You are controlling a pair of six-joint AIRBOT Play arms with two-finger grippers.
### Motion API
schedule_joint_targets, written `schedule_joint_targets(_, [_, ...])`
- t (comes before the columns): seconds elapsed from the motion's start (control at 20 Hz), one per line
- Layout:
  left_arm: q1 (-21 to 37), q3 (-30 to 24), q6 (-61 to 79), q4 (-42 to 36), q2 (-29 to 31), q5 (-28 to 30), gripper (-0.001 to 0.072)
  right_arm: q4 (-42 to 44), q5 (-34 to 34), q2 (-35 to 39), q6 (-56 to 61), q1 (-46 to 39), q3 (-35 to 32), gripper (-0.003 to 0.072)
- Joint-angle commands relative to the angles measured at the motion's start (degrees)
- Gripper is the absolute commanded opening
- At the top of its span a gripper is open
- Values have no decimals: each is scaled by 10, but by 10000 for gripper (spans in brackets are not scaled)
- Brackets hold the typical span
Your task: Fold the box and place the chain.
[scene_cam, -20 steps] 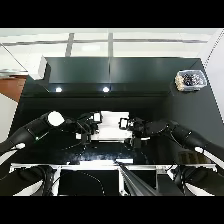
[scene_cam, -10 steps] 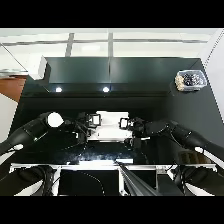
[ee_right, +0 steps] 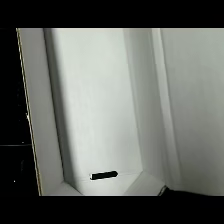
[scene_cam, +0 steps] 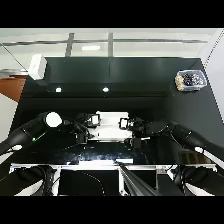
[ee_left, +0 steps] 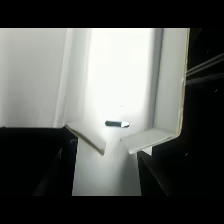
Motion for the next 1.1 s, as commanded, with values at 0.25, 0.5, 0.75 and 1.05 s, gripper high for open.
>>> schedule_joint_targets(0.25, [-2, 0, 3, -53, 0, -8, 344, 0, 1, 0, 0, 0, 0, 352])
schedule_joint_targets(0.5, [-30, 0, 5, -54, -22, -2, 267, 0, 1, 0, 0, 0, 0, 352])
schedule_joint_targets(0.75, [-42, 0, 5, -82, -25, 54, 216, 0, 1, 0, 0, 0, 0, 352])
schedule_joint_targets(1.05, [-43, 0, 5, -96, -30, 51, 158, 0, 1, 0, 0, 0, 0, 352])
